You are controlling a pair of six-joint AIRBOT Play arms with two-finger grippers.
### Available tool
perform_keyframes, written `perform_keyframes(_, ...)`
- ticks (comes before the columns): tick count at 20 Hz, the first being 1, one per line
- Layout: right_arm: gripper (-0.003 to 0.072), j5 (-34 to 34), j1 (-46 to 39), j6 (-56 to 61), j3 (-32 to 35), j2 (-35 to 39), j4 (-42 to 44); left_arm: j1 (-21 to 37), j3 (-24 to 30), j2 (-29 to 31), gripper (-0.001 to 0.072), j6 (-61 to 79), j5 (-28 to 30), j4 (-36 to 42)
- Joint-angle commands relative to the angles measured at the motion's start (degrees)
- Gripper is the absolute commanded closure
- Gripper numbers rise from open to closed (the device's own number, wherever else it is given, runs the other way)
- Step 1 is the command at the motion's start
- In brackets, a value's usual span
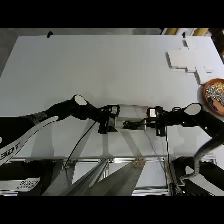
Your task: Fold the box and place the chain.
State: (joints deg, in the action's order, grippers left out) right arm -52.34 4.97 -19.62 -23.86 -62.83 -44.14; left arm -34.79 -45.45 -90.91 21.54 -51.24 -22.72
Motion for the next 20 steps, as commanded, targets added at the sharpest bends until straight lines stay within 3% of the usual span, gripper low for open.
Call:
perform_keyframes(1, 0.0586, -2.1, 0.1, 0.2, 0.0, -0.2, 0.2, 0.0, 0.0, 0.0, 0.0675, 0.0, 0.0, 0.0)
perform_keyframes(3, 0.0664, -4.5, 0.1, 2.5, 0.0, 0.1, -1.9, 0.1, 0.0, 0.0, 0.0675, 0.0, 0.0, 0.0)
perform_keyframes(7, 0.0664, -5.0, 0.1, 16.4, 0.0, 6.4, -15.3, 0.1, 0.0, 0.0, 0.0675, 0.0, 0.0, 0.0)
perform_keyframes(10, 0.0664, -5.4, 0.1, 22.7, 0.0, 15.5, -17.0, 0.1, 0.0, 0.0, 0.0675, 0.0, 0.0, 0.0)
perform_keyframes(14, 0.0664, -10.3, 0.1, 22.8, 0.0, 24.5, -4.6, 0.1, 0.0, 0.0, 0.0675, 0.0, 0.0, 0.0)
perform_keyframes(17, 0.0664, -11.8, 0.1, 22.8, 0.0, 25.5, 12.3, 0.0, 0.0, 0.0, 0.0675, 0.0, 0.0, 0.0)
perform_keyframes(20, 0.0664, -9.1, 0.5, 22.8, 0.0, 25.5, 22.0, 0.1, 0.0, 0.0, 0.0675, 0.0, 0.0, 0.0)
